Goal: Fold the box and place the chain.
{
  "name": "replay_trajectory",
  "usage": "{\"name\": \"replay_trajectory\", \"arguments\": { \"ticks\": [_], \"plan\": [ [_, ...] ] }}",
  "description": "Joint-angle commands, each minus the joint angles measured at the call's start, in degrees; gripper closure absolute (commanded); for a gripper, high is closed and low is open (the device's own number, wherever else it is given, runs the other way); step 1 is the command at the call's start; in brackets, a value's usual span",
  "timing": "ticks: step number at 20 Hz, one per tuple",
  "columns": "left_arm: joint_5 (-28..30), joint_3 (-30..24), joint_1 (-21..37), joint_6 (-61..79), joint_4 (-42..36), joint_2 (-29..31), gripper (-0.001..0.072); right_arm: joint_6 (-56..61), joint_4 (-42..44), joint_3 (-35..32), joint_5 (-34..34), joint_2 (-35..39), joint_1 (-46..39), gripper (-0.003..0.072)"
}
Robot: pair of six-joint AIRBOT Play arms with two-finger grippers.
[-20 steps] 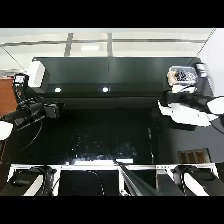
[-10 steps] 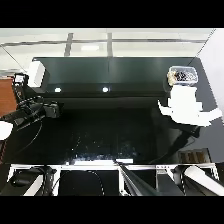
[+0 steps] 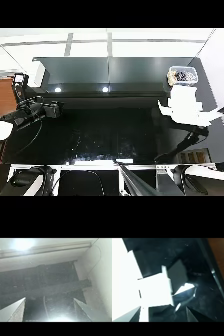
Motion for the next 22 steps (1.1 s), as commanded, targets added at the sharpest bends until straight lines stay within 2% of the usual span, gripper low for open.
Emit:
{"name": "replay_trajectory", "arguments": {
  "ticks": [1, 2, 3, 4, 5, 6, 7, 11, 14, 16, 18, 22],
  "plan": [
    [0.22, 0.0, 0.04, 0.02, 0.07, -0.04, 0.0003, 1.09, -9.22, 2.34, -1.51, -3.41, 6.32, 0.0121],
    [0.24, 0.0, 0.04, 0.02, 0.07, -0.04, 0.0004, 1.36, -10.54, 2.67, -2.89, -3.54, 7.8, 0.0203],
    [0.24, 0.0, 0.04, 0.02, 0.07, -0.04, 0.0003, 1.81, -10.56, 2.67, -3.76, -3.54, 8.52, 0.0229],
    [0.24, 0.0, 0.04, 0.02, 0.07, -0.04, 0.0004, 3.02, -10.54, 2.73, -4.2, -3.52, 8.92, 0.0411],
    [0.26, 0.0, 0.04, 0.02, 0.07, -0.04, 0.0004, 3.43, -10.54, 2.99, -4.24, -3.52, 9.07, 0.0492],
    [0.35, 0.0, 0.04, 0.02, 0.07, -0.04, 0.0004, 3.45, -10.36, 3.28, -3.98, -3.52, 9.09, 0.0522],
    [0.48, 0.0, 0.04, 0.02, 0.04, -0.04, 0.0004, 3.43, -10.25, 3.58, -2.75, -3.5, 9.09, 0.0664],
    [1.11, 0.0, 0.04, 0.02, 0.04, -0.04, 0.0004, 3.43, -9.49, 3.96, 5.75, -1.86, 9.09, 0.0676],
    [1.05, 0.0, 0.04, 0.0, -0.07, -0.04, 0.0004, 3.32, -2.99, 2.99, 8.31, 3.3, 9.09, 0.0676],
    [1.05, 0.0, 0.04, 0.02, -0.04, -0.04, 0.0004, 2.45, 2.78, -1.07, 5.73, 9.4, 9.09, 0.0676],
    [1.05, 0.0, 0.02, 0.0, -0.28, -0.04, 0.0004, -1.77, 11.45, -7.82, 2.49, 16.41, 9.42, 0.0676],
    [1.22, 0.0, -0.2, 0.02, -3.37, -0.07, 0.0004, -6.88, 25.99, -25.31, -9.62, 31.28, 15.19, 0.0676]
  ]
}}
